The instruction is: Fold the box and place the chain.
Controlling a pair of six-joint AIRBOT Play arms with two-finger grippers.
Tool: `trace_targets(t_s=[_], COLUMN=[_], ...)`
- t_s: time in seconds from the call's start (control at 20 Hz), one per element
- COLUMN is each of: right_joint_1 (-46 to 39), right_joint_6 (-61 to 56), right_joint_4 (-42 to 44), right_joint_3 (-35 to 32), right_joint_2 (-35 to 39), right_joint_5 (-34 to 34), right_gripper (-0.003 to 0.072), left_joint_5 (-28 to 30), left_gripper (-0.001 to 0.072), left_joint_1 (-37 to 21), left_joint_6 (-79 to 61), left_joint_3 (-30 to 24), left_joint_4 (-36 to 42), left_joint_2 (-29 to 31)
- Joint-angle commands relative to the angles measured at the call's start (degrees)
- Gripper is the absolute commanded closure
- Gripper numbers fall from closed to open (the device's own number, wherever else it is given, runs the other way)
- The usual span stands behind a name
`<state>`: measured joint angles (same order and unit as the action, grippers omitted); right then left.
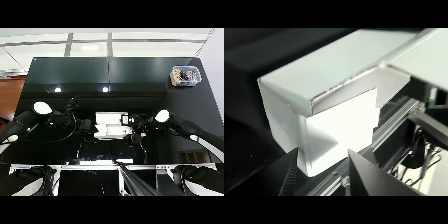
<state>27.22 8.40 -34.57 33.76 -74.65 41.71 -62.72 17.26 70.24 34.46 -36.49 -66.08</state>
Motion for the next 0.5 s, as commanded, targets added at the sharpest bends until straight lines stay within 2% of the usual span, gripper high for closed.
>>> trace_targets(t_s=[0.0, 0.05, 0.15, 0.45], right_joint_1=[0.04, 0.04, 0.04, 0.04], right_joint_6=[0.0, 0.0, 0.0, 0.0], right_joint_4=[0.0, 0.0, 0.0, 0.0], right_joint_3=[-0.02, -0.02, -0.02, -0.02], right_joint_2=[-0.04, -0.04, -0.04, -0.04], right_joint_5=[0.02, 0.02, 0.02, 0.02], right_gripper=[0.0442, 0.0442, 0.0442, 0.0442], left_joint_5=[2.62, 4.02, 7.32, 8.7], left_gripper=[0.0328, 0.032, 0.0125, 0.0125], left_joint_1=[3.85, 5.09, 7.74, 11.69], left_joint_6=[8.35, 11.21, 15.58, 22.03], left_joint_3=[1.05, 1.64, 3.19, 6.23], left_joint_4=[-6.82, -8.81, -12.13, -16.65], left_joint_2=[0.44, 0.44, 0.44, 0.39])
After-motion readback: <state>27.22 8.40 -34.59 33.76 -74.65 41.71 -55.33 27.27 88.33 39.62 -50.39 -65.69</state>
